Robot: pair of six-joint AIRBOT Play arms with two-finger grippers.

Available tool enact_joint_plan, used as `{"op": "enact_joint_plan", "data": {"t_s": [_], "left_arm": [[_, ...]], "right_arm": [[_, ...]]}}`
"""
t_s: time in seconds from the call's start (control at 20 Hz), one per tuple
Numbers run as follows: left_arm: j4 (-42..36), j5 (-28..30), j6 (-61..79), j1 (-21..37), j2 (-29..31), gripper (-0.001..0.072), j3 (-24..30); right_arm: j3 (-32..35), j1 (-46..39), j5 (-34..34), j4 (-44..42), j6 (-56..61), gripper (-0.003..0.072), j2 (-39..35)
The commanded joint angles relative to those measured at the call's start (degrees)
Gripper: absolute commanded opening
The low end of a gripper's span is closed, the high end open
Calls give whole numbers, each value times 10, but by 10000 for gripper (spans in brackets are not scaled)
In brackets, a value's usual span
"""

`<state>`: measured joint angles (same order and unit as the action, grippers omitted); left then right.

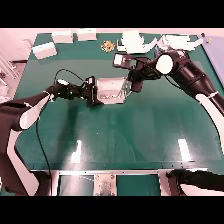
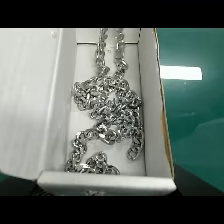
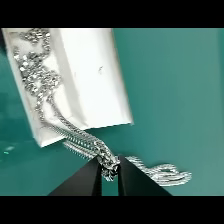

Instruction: Fold the box and place the chain.

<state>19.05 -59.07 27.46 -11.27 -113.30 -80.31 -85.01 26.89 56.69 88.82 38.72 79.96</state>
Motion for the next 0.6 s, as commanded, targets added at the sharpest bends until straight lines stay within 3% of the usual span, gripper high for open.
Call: {"op": "enact_joint_plan", "data": {"t_s": [0.0, 0.25, 0.55], "left_arm": [[0, 1, 0, 0, 0, 513, 0], [0, 0, 0, 0, 0, 513, 0], [0, 1, 0, 0, 0, 513, 0]], "right_arm": [[-59, 48, -5, 99, 63, 2, -13], [-151, 71, -32, 120, 63, 2, -13], [-176, 125, -38, 120, 75, 1, -11]]}}
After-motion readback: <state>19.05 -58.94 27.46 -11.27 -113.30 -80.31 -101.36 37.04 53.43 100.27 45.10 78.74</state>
